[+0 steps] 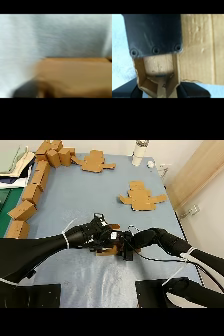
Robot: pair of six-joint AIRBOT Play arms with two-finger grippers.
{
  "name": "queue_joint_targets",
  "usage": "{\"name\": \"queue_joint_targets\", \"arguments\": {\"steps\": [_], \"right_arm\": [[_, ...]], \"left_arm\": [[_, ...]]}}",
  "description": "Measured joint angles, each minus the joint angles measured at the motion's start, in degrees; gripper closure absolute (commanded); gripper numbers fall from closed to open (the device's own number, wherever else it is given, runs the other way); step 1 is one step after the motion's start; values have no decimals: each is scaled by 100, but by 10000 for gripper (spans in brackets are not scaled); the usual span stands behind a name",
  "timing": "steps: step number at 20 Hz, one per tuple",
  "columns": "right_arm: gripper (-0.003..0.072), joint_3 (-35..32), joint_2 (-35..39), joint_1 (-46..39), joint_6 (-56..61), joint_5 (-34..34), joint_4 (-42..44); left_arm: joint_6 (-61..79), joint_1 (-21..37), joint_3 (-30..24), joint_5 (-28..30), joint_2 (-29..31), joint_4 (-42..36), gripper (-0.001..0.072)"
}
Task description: Fold the box.
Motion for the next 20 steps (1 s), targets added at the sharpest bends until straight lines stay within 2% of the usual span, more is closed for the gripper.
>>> {"name": "queue_joint_targets", "arguments": {"steps": [6, 11, 15, 20], "right_arm": [[156, 0, 0, 0, 0, -2, -13], [156, 0, 0, 0, 0, -4, -17], [156, 0, 0, 0, 0, -4, -20], [157, 0, 0, 0, 2, -7, -20]], "left_arm": [[-4, 2, 31, -199, 11, -44, 300], [179, 52, 358, -599, 17, -173, 300], [492, 299, 686, -1073, 17, -459, 300], [931, 758, 811, -1576, 17, -1099, 300]]}}
